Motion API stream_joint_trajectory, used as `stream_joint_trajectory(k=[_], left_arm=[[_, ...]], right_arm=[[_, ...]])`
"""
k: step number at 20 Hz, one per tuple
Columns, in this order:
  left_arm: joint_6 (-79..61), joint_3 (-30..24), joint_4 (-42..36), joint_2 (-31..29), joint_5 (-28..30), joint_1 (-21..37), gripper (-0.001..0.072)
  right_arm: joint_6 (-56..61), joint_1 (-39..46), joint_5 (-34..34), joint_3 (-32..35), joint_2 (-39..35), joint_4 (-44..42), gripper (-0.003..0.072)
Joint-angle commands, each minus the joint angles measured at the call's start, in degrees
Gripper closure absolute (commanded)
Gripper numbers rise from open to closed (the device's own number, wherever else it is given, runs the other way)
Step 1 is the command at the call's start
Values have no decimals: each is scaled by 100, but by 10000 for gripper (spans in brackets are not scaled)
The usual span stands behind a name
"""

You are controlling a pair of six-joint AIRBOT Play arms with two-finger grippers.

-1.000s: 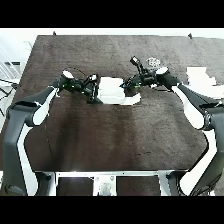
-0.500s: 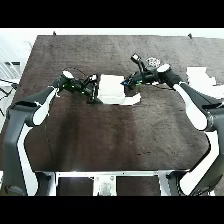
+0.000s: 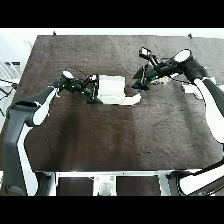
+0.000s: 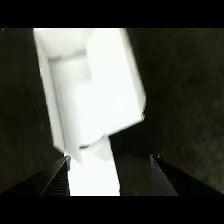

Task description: Fold the box and place the chain.

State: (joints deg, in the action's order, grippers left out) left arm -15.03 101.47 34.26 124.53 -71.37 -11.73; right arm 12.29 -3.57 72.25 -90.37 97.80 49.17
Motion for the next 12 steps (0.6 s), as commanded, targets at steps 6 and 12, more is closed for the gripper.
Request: stream_joint_trajectory(k=[6,12], left_arm=[[0,2,2,0,4,7,229],[0,2,2,0,4,7,230]], right_arm=[[-1510,-315,-1051,1117,-50,424,109],[-1604,-623,-1397,1110,293,378,126]])
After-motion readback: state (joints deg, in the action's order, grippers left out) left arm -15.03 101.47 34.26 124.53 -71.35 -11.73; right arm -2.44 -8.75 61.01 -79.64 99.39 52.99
